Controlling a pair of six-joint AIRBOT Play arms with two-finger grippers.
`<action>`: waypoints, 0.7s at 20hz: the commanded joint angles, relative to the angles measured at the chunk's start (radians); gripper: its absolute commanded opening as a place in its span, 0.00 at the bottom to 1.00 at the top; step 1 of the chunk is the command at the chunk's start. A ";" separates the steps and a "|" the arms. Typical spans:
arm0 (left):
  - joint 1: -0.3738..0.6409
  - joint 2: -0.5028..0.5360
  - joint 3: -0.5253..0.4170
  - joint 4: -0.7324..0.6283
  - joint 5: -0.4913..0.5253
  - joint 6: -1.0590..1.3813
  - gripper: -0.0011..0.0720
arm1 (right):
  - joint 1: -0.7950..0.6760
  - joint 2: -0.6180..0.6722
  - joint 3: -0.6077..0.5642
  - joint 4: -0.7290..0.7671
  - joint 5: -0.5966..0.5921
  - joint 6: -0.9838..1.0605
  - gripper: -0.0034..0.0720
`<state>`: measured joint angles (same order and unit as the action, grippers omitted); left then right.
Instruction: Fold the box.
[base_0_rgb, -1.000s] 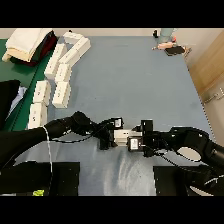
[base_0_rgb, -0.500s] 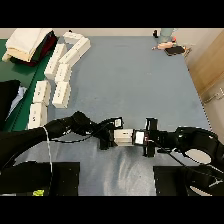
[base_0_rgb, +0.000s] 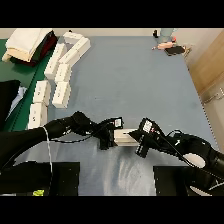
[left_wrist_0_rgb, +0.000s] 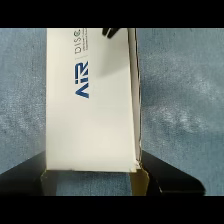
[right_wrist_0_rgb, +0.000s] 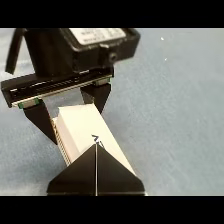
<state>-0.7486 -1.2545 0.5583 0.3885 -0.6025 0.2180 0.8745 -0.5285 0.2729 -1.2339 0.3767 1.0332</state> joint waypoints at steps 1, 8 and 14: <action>0.001 0.000 0.000 0.000 0.000 0.001 0.74 | 0.000 -0.008 -0.052 0.083 -0.071 0.014 0.05; 0.001 0.000 0.000 0.000 0.000 0.001 0.74 | 0.032 -0.008 -0.110 0.183 -0.152 0.016 0.05; 0.001 0.000 0.000 0.000 0.000 0.001 0.74 | 0.063 -0.008 -0.164 0.230 -0.192 0.018 0.05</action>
<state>-0.7486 -1.2545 0.5579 0.3897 -0.6025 0.2199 0.9272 -0.5358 0.1329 -1.0290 0.2020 1.0504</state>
